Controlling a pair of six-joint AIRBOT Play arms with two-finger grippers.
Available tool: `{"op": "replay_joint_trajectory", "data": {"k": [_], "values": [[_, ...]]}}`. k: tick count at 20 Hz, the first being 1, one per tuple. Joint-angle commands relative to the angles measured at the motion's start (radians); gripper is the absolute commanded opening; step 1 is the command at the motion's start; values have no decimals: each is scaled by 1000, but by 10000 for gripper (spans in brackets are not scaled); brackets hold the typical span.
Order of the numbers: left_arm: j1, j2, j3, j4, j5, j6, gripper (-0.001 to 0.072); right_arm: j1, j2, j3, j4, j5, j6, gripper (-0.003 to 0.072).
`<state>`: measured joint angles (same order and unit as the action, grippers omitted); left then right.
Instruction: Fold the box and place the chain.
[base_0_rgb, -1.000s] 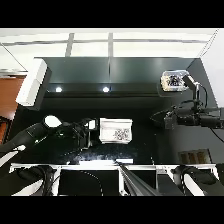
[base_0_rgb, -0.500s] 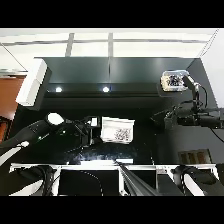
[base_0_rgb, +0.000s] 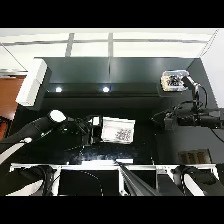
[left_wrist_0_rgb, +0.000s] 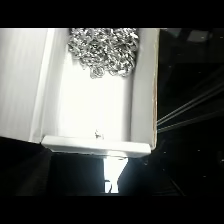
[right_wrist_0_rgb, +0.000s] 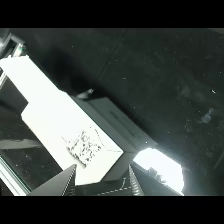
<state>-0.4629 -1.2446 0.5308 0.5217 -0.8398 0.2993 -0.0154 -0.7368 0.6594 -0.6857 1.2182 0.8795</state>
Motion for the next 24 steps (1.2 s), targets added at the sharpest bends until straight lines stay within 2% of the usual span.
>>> {"op": "replay_joint_trajectory", "data": {"k": [1,8,14,18,24], "values": [[-10,-3,3,13,-51,0,709,1,0,0,0,1,0,377],[-10,-5,3,-62,-39,0,710,1,0,-1,0,0,0,377],[-38,-7,3,-45,-23,-20,709,1,0,-1,-4,0,0,378],[-42,-8,5,-53,34,-72,710,1,0,-1,-7,0,0,377],[-43,-8,5,-51,34,-71,709,1,0,-1,-7,-12,0,377]]}}
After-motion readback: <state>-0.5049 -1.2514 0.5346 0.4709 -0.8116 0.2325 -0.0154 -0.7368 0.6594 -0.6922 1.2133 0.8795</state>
